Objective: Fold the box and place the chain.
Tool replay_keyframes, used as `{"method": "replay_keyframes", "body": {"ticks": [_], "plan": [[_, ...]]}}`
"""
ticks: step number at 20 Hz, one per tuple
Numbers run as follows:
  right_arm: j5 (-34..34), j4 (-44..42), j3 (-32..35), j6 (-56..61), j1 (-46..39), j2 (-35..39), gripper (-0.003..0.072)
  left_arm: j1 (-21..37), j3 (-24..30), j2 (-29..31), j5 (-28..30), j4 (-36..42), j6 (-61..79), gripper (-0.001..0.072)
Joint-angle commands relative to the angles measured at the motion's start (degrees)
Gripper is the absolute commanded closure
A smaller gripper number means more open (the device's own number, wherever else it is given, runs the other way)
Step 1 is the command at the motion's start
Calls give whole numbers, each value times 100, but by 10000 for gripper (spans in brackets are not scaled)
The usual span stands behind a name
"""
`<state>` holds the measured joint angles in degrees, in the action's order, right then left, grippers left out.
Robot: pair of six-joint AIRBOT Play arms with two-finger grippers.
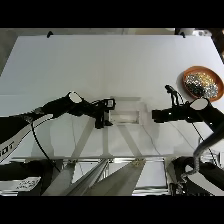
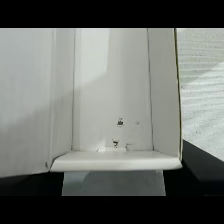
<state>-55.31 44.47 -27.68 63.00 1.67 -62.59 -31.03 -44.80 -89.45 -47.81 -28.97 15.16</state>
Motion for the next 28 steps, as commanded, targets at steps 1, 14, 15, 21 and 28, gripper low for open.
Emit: {"method": "replay_keyframes", "body": {"ticks": [1,14,15,21,28], "plan": [[-72,-275,0,-186,168,76,662,4,-4,0,0,0,2,259],[42,-575,-4,-173,706,448,294,4,-4,0,2,0,2,259],[179,-573,-4,-136,787,448,270,4,-4,0,0,0,2,259],[693,24,-256,765,1342,269,263,4,-4,-2,2,0,2,259],[662,2142,-933,3292,2260,-105,225,4,-4,0,0,0,2,259]]}}
